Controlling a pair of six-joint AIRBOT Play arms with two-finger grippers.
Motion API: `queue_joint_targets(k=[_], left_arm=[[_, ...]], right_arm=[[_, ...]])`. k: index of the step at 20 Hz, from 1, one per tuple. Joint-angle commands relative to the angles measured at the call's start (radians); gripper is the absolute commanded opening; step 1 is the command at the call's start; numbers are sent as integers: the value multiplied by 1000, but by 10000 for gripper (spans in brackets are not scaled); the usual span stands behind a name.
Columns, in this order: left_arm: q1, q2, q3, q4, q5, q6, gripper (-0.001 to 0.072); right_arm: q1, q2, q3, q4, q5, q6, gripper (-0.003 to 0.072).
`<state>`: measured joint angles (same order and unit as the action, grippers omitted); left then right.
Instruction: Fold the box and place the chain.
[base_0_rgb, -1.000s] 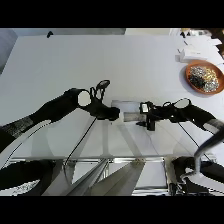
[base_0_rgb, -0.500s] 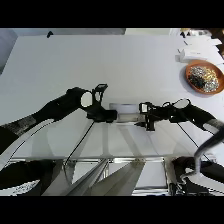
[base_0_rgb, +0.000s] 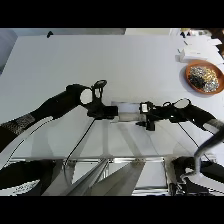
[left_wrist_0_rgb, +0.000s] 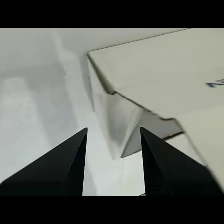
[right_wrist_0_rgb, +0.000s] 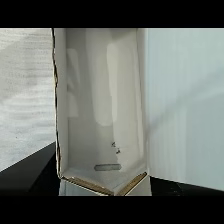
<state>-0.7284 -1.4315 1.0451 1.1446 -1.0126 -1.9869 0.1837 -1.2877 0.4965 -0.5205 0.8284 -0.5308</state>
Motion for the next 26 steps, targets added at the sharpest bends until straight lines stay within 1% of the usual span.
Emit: queue_joint_targets(k=[1,3,6,7,10,12,16,20,22,24,26], left_arm=[[0,-7,54,-2,-36,-11,351],[-1,-24,72,1,-65,-40,351],[-12,-71,119,75,-137,-111,351],[-19,-88,132,95,-143,-141,351],[-41,-130,140,91,-144,-150,351],[-53,-150,140,95,-124,-153,351],[-73,-179,140,105,-42,-193,347],[-96,-205,140,148,-31,-239,326],[-102,-206,140,159,-31,-238,249],[-102,-206,140,158,-36,-239,244],[-102,-206,140,158,-47,-239,101]], right_arm=[[0,1,0,2,2,0,397],[0,1,0,2,2,0,397],[0,1,0,2,2,0,397],[0,1,0,2,2,0,397],[0,1,0,2,2,0,397],[0,1,0,2,2,0,397],[0,1,0,2,2,0,397],[0,1,0,2,2,0,397],[0,1,0,2,2,0,397],[0,1,0,2,2,0,397],[0,1,0,2,2,0,397]])
